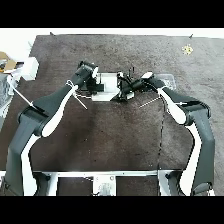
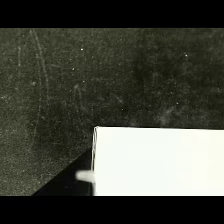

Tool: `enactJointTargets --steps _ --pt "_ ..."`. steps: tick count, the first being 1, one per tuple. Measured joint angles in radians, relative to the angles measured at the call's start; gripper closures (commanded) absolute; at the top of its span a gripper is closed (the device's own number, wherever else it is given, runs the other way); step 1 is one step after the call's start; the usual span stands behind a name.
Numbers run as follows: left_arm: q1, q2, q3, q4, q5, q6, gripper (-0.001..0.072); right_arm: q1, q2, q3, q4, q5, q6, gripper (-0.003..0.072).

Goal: Fold the box and place the chain.

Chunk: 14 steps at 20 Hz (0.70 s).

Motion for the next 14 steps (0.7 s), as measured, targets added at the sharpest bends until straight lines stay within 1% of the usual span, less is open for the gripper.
enactJointTargets --steps 1,2,3,6,9,14 --pt "0.0 0.0 0.0 0.0 0.0 -0.003 0.0663 0.0 0.0 0.0 0.0 0.0 0.0 0.0248" --pt "0.0 0.0 0.0 0.001 -0.001 -0.005 0.0458 0.0 0.0 0.0 0.0 0.0 0.0 0.0248" --pt "0.0 -0.001 -0.001 0.005 -0.008 -0.005 0.038 0.0 0.0 0.0 0.0 0.0 0.0 0.0248" --pt "0.001 -0.002 0.006 0.0 -0.008 0.023 0.0379 0.0 0.0 0.0 0.0 0.0 0.0 0.0247" --pt "0.0 0.001 0.033 -0.021 -0.013 0.063 0.0378 0.0 0.0 0.0 0.0 0.0 0.0 0.0247" --pt "0.0 0.048 0.055 -0.018 -0.095 0.169 0.0379 0.0 0.0 0.0 0.0 0.0 0.0 0.0247"
